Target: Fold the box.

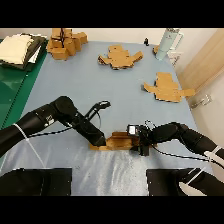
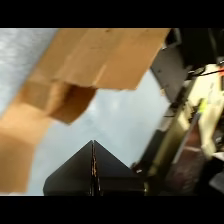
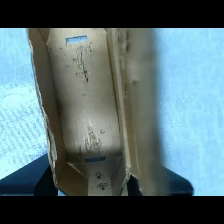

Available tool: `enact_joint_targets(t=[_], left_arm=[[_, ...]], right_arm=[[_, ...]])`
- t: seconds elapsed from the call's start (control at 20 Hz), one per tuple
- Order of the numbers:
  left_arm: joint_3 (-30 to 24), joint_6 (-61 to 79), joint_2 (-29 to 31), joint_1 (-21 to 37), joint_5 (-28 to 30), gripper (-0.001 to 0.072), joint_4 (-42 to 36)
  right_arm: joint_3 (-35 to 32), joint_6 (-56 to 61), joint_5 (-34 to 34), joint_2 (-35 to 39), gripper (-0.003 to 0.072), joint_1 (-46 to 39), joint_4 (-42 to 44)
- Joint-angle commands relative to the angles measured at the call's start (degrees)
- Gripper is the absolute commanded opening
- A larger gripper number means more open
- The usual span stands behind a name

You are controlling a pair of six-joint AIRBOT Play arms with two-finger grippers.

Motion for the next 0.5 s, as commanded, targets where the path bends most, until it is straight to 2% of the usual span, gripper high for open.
enact_joint_targets(t=[0.0,0.05,0.15,0.3,0.45], left_arm=[[0.8,-7.1,-1.9,-6.1,10.2,0.0015,-10.1],[2.1,-7.1,-3.1,-6.3,14.3,0.0015,-10.2],[5.1,-7.2,-5.9,-4.8,18.3,0.0015,-10.3],[8.1,-7.2,-11.2,-2.2,20.0,0.0015,-10.1],[8.4,-7.5,-16.7,-1.3,20.5,0.0014,-9.8]], right_arm=[[0.0,0.0,0.0,0.0,0.0464,0.0,0.0],[0.0,0.0,0.0,0.0,0.0464,0.0,0.0],[0.0,0.0,0.0,0.0,0.0464,0.0,0.0],[0.0,0.0,0.0,0.0,0.0464,0.0,0.0],[0.0,0.0,0.0,0.0,0.0464,0.0,0.0]])
